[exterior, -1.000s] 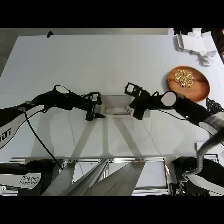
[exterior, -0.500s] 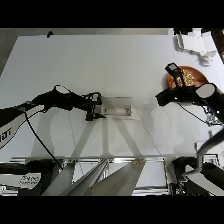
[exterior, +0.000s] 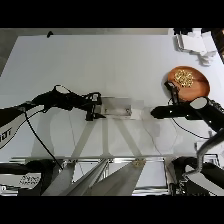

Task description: Fold the box and place the chain.

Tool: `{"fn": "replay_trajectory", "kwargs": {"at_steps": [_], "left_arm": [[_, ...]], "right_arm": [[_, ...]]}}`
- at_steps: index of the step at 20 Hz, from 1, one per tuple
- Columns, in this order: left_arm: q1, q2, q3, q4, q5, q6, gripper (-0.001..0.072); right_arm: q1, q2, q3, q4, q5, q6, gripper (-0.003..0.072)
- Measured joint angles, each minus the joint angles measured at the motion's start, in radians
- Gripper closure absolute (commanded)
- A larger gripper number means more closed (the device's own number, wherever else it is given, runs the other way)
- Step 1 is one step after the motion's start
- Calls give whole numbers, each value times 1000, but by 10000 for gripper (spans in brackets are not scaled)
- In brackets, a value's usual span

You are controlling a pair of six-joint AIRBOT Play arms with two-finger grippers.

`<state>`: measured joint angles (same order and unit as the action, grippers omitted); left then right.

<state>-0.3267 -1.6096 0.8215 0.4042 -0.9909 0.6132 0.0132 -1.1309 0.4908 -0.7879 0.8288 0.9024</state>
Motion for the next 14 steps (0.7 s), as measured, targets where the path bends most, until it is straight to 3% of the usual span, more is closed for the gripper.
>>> {"fn": "replay_trajectory", "kwargs": {"at_steps": [8,9,11,14], "left_arm": [[0,0,0,0,0,0,497],[0,0,0,0,0,0,497],[0,0,0,0,0,0,497],[0,0,0,0,0,0,497]], "right_arm": [[98,-108,-20,307,-1,-59,683],[102,-111,-21,344,13,-68,667],[107,-116,-21,411,41,-82,487],[117,-110,-21,494,64,-91,488]]}}
